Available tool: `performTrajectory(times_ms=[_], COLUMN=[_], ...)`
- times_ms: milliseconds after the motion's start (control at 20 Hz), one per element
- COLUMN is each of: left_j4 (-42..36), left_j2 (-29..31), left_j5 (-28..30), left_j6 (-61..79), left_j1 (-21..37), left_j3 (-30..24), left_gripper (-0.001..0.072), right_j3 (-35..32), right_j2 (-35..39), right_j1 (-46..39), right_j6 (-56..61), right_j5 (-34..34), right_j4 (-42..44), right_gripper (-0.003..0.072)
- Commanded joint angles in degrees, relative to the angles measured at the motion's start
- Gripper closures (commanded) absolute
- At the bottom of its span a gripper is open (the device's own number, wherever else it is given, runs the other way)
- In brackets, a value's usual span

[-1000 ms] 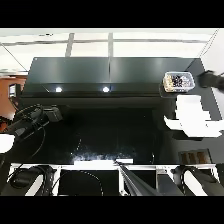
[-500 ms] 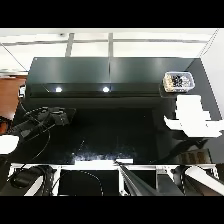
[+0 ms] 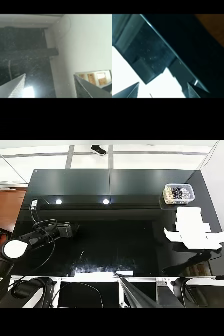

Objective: Fold the box and place the chain.

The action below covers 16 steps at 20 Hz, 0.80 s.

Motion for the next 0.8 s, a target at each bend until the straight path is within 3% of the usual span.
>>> performTrajectory(times_ms=[0,400,600,650,700,750], left_j4=[-0.02,-0.44,-0.46,-0.42,-0.44,-0.42], left_j2=[-0.81,-0.81,-0.81,-0.81,-0.81,-0.81], left_j5=[-0.04,-0.09,-1.4,-1.81,-1.79,-1.77], left_j6=[-0.46,-2.38,-2.43,-2.43,-2.43,-2.43], left_j1=[-0.02,-0.02,-0.02,-0.02,-0.02,-0.02], left_j3=[0.07,0.07,0.07,0.07,0.07,0.07], left_gripper=[0.0002,0.0002,0.0002,0.0002,0.0002,0.0002], right_j3=[5.49,6.84,6.8,6.8,6.8,6.8], right_j2=[-7.3,-9.05,-9.05,-9.05,-9.05,-9.05], right_j1=[1.51,4.57,5.86,6.16,6.36,6.45], right_j6=[-4.7,-2.38,-2.4,-2.4,-2.14,-1.79], right_j5=[5.49,9.03,9.55,9.79,10.05,10.19], right_j4=[2.95,-4.68,-4.63,-4.83,-5.05,-4.98], right_gripper=[-0.0004,-0.0004,-0.0002,0.0027,0.015,0.0198])
